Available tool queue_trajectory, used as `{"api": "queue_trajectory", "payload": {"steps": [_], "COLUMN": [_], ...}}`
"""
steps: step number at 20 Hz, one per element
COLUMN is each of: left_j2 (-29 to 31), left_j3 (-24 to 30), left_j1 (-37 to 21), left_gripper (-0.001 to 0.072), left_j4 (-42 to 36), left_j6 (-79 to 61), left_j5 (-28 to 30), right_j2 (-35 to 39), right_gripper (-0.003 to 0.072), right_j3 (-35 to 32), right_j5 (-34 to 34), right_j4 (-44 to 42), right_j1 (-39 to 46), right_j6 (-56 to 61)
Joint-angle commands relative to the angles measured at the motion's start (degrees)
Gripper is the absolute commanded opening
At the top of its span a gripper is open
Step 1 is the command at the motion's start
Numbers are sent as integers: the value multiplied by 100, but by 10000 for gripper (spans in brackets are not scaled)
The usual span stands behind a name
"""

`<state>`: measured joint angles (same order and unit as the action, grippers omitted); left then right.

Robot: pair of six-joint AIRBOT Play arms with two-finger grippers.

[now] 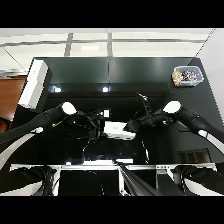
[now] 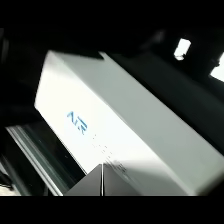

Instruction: Fold the box and place the chain.

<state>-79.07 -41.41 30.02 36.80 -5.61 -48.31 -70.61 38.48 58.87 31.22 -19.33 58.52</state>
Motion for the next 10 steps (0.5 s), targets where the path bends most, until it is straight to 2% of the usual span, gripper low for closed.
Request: {"api": "queue_trajectory", "payload": {"steps": [1, 3, 4, 5, 8, 10], "left_j2": [7, 9, 17, 48, 343, 592], "left_j3": [-24, -162, -286, -420, -944, -1250], "left_j1": [-4, -2, -4, -4, -66, -105], "left_gripper": [465, 472, 621, 719, 720, 719], "left_j4": [22, 24, 162, 380, 1473, 1272], "left_j6": [42, 636, 752, 898, 1316, 1403], "left_j5": [2, 138, 129, 81, -570, -931], "right_j2": [522, 1010, 1270, 1506, 1893, 1908], "right_gripper": [18, 17, 17, 17, 18, 18], "right_j3": [494, 833, 916, 935, 935, 925], "right_j5": [1344, 1792, 1810, 1803, 2061, 2236], "right_j4": [61, 402, 468, 483, 584, 636], "right_j1": [671, 1386, 1790, 2208, 3257, 3709], "right_j6": [-142, -129, -129, -129, -133, -131]}}
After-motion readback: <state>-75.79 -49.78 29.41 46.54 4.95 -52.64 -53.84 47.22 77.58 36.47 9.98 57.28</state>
